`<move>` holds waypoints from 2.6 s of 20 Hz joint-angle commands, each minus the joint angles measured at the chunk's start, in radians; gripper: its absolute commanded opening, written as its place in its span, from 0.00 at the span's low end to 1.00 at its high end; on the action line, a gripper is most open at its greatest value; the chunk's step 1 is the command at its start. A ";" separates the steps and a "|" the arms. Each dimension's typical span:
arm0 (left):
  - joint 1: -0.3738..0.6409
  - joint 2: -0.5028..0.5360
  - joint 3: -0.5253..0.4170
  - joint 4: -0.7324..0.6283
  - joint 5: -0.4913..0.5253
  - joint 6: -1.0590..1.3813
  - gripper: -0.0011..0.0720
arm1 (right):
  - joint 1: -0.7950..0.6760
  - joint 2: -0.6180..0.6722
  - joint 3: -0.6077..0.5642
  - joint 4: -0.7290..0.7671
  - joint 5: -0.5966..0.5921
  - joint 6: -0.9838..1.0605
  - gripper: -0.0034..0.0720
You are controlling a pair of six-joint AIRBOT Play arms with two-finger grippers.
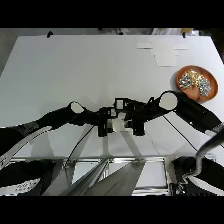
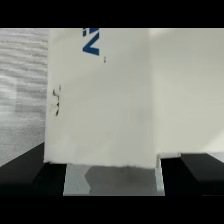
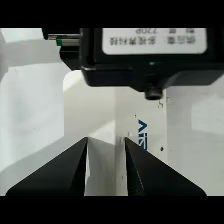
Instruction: Fold the box and place the chain.
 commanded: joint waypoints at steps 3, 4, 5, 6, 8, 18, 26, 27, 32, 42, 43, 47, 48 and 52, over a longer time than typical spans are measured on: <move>0.000 0.000 0.000 0.000 0.000 0.000 0.30 | 0.003 0.001 -0.002 -0.049 -0.041 -0.003 0.27; 0.000 0.000 0.000 0.000 0.000 0.000 0.30 | 0.003 0.001 -0.002 -0.053 -0.041 -0.003 0.26; 0.000 0.000 0.000 0.000 0.000 0.000 0.30 | 0.003 0.001 -0.002 -0.053 -0.041 -0.003 0.25; 0.000 0.000 0.000 0.000 0.000 0.000 0.30 | 0.003 0.001 -0.002 -0.053 -0.041 -0.003 0.21; 0.000 0.000 0.000 0.000 0.000 0.000 0.30 | 0.003 0.001 -0.002 -0.053 -0.042 -0.003 0.14; 0.000 0.000 0.000 0.000 0.000 0.000 0.30 | 0.003 0.000 -0.037 -0.052 -0.048 -0.004 0.11; 0.000 0.000 0.000 0.000 0.000 0.000 0.30 | 0.003 0.000 -0.060 -0.037 -0.041 -0.003 0.12; 0.000 0.000 0.000 0.000 0.000 0.000 0.30 | 0.003 0.000 -0.060 -0.034 -0.032 -0.003 0.13; 0.000 0.000 0.000 0.000 0.000 0.000 0.30 | 0.003 0.008 -0.060 0.035 -0.025 -0.013 0.46; 0.000 0.000 0.000 0.000 0.000 0.000 0.30 | 0.002 0.002 -0.063 0.000 -0.040 -0.011 0.07; 0.000 0.000 0.000 0.000 0.000 0.000 0.30 | 0.002 -0.004 -0.067 0.000 -0.052 -0.010 0.07; 0.000 0.000 0.000 0.000 0.000 0.000 0.30 | 0.002 -0.017 -0.068 0.001 -0.053 -0.006 0.07; 0.000 0.000 0.000 0.000 0.000 0.000 0.30 | 0.002 -0.017 -0.068 0.001 -0.053 -0.003 0.07; 0.000 0.000 0.000 0.000 0.000 0.000 0.30 | 0.002 -0.018 -0.069 0.000 -0.053 0.000 0.07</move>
